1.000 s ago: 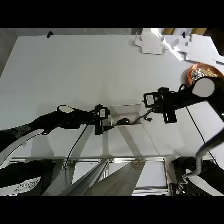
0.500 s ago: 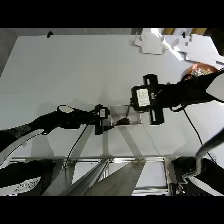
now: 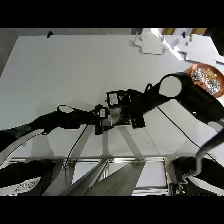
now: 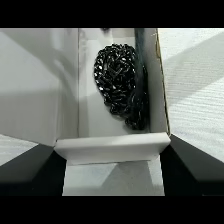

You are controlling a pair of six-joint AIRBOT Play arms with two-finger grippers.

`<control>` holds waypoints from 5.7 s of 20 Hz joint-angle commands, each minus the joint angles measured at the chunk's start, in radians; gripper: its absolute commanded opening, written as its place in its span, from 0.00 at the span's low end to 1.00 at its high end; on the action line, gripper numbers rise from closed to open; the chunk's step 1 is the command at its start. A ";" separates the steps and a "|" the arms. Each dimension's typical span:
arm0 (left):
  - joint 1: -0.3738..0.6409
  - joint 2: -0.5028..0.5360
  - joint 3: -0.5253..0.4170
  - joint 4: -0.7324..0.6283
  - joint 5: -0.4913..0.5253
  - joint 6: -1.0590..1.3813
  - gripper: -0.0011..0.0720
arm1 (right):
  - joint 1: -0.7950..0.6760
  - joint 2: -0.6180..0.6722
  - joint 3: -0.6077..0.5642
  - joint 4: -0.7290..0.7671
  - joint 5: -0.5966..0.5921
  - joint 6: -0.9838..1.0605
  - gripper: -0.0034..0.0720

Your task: Fold the box and place the chain.

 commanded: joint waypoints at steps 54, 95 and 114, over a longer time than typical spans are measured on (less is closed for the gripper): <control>-0.001 0.000 0.000 0.000 0.000 0.000 0.05 | -0.489 -0.101 -0.053 -0.374 0.046 0.979 0.07; -0.001 0.000 0.000 0.000 -0.004 0.000 0.05 | -0.466 0.040 -0.016 -0.364 0.011 1.066 0.27; -0.001 0.000 0.000 0.000 -0.004 0.000 0.05 | -0.514 -0.266 -0.135 -0.399 -0.178 1.065 0.25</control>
